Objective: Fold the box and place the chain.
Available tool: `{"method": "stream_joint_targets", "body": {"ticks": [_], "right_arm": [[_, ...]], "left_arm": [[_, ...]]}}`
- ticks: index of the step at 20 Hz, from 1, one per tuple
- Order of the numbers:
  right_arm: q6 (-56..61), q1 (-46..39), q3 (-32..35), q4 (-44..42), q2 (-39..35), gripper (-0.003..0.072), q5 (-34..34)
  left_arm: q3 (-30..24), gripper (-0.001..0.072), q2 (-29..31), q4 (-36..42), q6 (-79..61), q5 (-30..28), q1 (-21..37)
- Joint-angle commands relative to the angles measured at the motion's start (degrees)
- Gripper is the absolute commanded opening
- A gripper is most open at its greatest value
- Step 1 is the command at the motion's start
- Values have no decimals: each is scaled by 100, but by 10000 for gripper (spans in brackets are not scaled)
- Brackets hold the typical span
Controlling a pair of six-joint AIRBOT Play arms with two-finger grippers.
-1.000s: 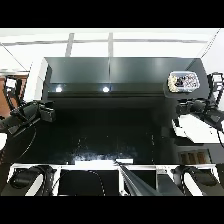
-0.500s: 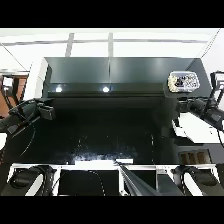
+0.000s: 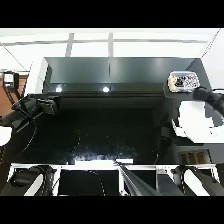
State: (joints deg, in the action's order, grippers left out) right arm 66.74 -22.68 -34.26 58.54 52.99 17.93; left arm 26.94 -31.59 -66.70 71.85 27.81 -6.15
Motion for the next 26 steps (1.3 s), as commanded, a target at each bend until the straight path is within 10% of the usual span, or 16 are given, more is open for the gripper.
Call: {"method": "stream_joint_targets", "body": {"ticks": [1,7,10,20,21,24,26], "right_arm": [[72,-1375,-997,494,903,720,804],[846,-2959,-2826,2881,2542,720,4096],[358,-3091,-2822,2428,2634,490,4170],[-1467,-3115,-2820,1899,2706,474,4966],[-1567,-3106,-2804,1906,2712,265,4964],[-1825,-3112,-2706,1893,2717,20,4937],[-1971,-3112,-2699,1438,2715,7,4981]], "left_arm": [[2,713,-188,13,76,164,-52],[2,712,-343,39,74,308,-282],[2,712,-494,39,74,308,-444],[2,711,-601,59,74,267,-586],[2,711,-601,59,74,267,-586],[2,712,-601,59,72,262,-586],[2,711,-601,59,74,264,-586]]}}
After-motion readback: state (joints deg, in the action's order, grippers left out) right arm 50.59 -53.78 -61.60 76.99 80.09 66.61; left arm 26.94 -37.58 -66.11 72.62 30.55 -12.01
